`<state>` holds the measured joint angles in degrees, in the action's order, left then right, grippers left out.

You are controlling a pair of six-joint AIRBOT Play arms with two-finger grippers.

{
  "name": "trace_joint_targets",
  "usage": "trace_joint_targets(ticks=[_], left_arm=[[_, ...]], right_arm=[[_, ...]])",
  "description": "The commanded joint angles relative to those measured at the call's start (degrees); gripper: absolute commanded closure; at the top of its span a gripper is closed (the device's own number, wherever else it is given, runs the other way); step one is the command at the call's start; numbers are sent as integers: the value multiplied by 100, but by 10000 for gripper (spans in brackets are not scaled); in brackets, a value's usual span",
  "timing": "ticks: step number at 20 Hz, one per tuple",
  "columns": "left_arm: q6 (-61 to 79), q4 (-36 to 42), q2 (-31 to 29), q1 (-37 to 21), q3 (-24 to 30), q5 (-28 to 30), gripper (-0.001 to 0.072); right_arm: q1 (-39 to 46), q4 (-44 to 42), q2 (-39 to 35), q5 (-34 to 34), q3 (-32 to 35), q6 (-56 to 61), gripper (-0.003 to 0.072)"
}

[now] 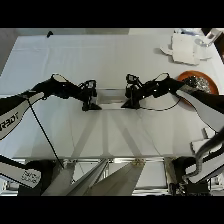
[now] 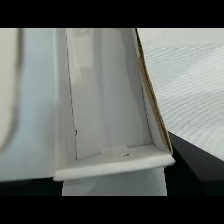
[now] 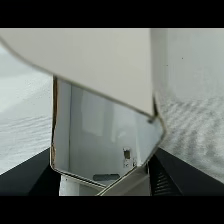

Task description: Fold the box and place the chain.

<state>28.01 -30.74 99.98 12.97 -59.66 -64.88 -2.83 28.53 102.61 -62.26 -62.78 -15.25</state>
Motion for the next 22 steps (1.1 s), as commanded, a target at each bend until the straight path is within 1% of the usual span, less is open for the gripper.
trace_joint_targets(ticks=[1, 3, 4, 6, 12, 15, 22], left_arm=[[-33, 68, -4, -48, -7, -46, 132], [-306, 229, -7, -125, -7, -13, 115], [-424, 310, -7, -162, -7, 17, 60], [-595, 297, -7, -197, -7, 37, 53], [-984, 286, 52, -184, -11, 61, 58], [-1003, 291, 52, -181, -11, 81, 78], [-1003, 289, 52, -179, -11, 76, 78]], right_arm=[[4, 11, -4, 28, -7, 13, 250], [4, 11, -4, 26, -7, 13, 250], [4, 11, -4, 26, -7, 13, 250], [4, 9, -4, 28, -7, 13, 250], [4, 11, -4, 28, -7, 13, 250], [4, 11, -4, 28, -7, 13, 250], [4, 11, -4, 26, -7, 13, 250]])
